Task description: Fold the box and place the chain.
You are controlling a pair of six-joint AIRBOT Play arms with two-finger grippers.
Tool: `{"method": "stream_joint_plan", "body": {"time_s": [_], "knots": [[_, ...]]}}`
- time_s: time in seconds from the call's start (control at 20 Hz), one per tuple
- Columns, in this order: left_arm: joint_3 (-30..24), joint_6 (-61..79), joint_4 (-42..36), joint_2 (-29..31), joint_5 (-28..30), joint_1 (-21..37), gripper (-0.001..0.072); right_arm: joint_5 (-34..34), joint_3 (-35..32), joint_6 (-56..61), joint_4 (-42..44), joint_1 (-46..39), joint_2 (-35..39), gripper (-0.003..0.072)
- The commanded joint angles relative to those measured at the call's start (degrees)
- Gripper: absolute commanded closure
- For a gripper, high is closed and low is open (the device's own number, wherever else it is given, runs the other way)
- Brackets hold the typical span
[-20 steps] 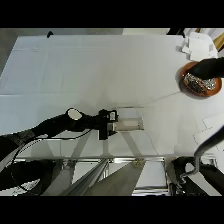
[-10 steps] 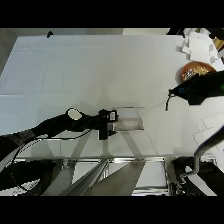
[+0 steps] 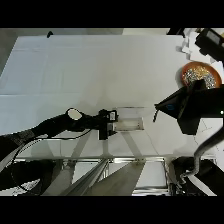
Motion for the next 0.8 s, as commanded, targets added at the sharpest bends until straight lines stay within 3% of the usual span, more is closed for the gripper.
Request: {"method": "stream_joint_plan", "body": {"time_s": [0.0, 0.45, 0.75], "knots": [[0.0, 0.0, 0.0, 0.0, 0.0, 0.0, 0.0297, -3.4, -2.7, -0.6, 0.0, 2.6, 0.2, 0.0672], [0.0, 0.0, 0.0, 0.0, 0.0, 0.0, 0.0297, -13.9, -21.0, -2.7, 0.4, 2.6, 0.2, 0.0671], [0.0, 0.0, 0.0, 0.0, 0.0, 0.0, 0.0297, -24.9, -31.0, -6.2, 3.8, 2.6, -0.2, 0.0673]]}}
